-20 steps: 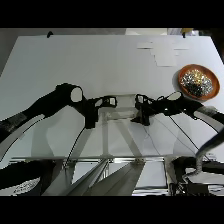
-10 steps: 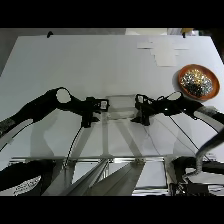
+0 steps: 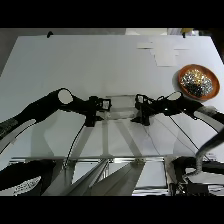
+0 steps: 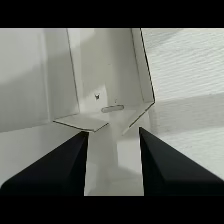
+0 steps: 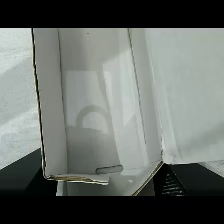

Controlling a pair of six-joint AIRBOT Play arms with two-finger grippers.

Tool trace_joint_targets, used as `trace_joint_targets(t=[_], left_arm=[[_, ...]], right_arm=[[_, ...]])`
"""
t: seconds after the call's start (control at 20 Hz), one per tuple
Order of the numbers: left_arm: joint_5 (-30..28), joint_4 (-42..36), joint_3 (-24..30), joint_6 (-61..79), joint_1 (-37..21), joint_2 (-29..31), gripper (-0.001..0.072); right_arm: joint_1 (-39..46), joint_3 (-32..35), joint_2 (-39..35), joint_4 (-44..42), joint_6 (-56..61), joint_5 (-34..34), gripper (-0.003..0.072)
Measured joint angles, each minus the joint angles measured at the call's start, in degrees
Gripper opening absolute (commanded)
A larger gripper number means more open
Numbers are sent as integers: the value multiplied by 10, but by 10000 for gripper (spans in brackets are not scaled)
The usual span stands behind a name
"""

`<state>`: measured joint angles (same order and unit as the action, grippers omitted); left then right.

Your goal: Fold the box and place the chain.

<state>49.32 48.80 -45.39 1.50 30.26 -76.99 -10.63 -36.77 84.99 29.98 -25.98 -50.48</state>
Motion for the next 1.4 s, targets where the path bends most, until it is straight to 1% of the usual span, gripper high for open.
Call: trace_joint_targets(t=[0.05,0.15,0.45,0.85,0.9,0.95,1.4], left_arm=[[-1,-1,0,0,0,-3,317],[-6,-2,0,1,1,-8,252],[-25,-4,0,2,3,-12,246],[-42,-25,0,6,23,-14,239],[-44,-27,0,7,24,-14,155],[-46,-29,0,7,25,-14,89],[-58,-33,0,9,48,-14,89]], right_arm=[[0,0,0,0,0,0,399],[0,0,0,0,0,0,399],[0,0,0,0,0,0,399],[0,0,0,0,0,0,399],[0,0,0,0,0,0,399],[0,0,0,0,0,0,399],[0,0,0,0,-1,0,399]])
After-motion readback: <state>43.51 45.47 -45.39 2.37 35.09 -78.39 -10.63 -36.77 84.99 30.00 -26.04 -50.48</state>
